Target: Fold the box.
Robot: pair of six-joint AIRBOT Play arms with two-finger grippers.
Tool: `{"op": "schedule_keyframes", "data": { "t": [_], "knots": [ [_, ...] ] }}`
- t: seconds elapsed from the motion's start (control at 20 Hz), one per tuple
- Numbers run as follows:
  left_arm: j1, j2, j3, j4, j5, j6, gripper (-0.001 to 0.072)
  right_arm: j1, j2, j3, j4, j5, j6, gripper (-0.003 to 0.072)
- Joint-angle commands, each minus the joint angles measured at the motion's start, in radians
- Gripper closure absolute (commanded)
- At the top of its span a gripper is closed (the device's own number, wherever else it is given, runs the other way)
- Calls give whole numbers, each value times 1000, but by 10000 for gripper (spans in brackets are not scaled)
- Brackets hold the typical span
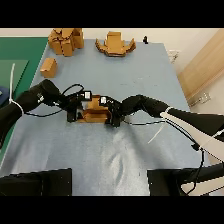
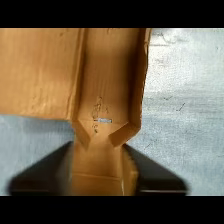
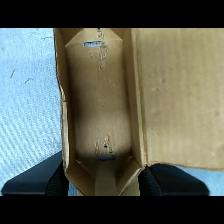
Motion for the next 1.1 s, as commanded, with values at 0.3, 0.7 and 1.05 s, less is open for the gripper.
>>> {"op": "schedule_keyframes", "data": {
  "t": [0.3, 0.7, 1.05],
  "knots": [
    [-72, -14, -4, -18, 41, 6, 481, 0, -1, -1, 0, -1, 0, 609],
    [-100, -15, -4, -61, 53, 6, 480, 0, -1, 0, 0, -1, 0, 609],
    [-98, -14, -4, -60, 77, -57, 178, 0, -1, 0, 0, -2, 0, 610]
  ]
}}
